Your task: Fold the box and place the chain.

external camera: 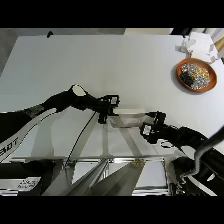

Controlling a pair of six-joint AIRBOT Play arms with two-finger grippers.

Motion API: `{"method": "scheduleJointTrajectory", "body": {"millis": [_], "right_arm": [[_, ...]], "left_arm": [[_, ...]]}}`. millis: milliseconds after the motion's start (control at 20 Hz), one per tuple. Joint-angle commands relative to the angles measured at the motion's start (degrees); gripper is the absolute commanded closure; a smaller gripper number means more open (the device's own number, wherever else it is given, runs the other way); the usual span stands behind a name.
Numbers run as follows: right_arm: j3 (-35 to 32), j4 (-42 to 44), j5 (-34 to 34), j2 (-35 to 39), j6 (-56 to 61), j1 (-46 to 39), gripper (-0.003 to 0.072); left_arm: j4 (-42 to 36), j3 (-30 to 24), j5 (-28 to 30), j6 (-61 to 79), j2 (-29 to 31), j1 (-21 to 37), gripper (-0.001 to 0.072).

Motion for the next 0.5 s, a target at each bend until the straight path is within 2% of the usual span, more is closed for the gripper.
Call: {"method": "scheduleJointTrajectory", "body": {"millis": [0, 200, 350, 450], "right_arm": [[0.4, 14.2, 4.4, -1.0, -15.8, -5.5, -0.0002], [0.5, 21.0, 5.1, -2.0, -28.0, -11.1, -0.0003], [2.5, 26.7, 10.3, -3.8, -36.2, -15.9, -0.0002], [4.5, 27.3, 13.4, -6.6, -39.5, -17.7, -0.0001]], "left_arm": [[0.0, 0.0, 0.0, 0.0, 0.0, 0.0, 0.0697], [0.0, 0.0, 0.0, 0.0, 0.0, 0.0, 0.0697], [0.0, 0.0, 0.0, 0.0, 0.0, 0.0, 0.0697], [0.0, 0.0, 0.0, 0.0, 0.0, 0.0, 0.0697]]}}
